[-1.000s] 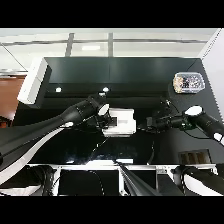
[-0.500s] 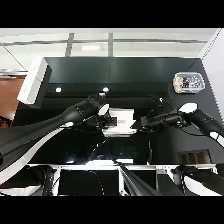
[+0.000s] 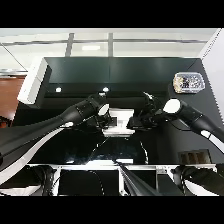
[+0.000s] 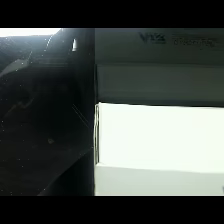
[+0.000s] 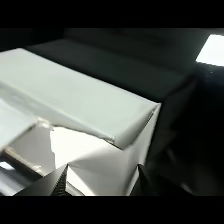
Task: Fold the box and place the chain.
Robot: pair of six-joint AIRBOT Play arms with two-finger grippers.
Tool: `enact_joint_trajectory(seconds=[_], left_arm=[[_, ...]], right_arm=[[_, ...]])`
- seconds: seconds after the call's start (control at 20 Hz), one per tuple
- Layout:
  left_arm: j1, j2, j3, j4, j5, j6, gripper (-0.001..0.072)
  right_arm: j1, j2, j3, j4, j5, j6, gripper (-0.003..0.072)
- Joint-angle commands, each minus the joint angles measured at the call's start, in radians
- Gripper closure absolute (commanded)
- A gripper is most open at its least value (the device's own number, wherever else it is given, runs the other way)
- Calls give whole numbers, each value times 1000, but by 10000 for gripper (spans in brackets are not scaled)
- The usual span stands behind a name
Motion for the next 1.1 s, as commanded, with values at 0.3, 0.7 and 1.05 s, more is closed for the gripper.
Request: enact_joint_trajectory(seconds=[0.3, 0.7, 1.05], left_arm=[[0, 0, 0, 5, 5, 1, 682], [0, 0, 0, 4, 5, 1, 682], [0, 0, 0, 4, 2, 1, 682]], right_arm=[[248, -172, 227, -522, 80, 605, 220], [328, -221, 311, -685, 156, 790, 220], [328, -227, 310, -687, 178, 789, 221]])
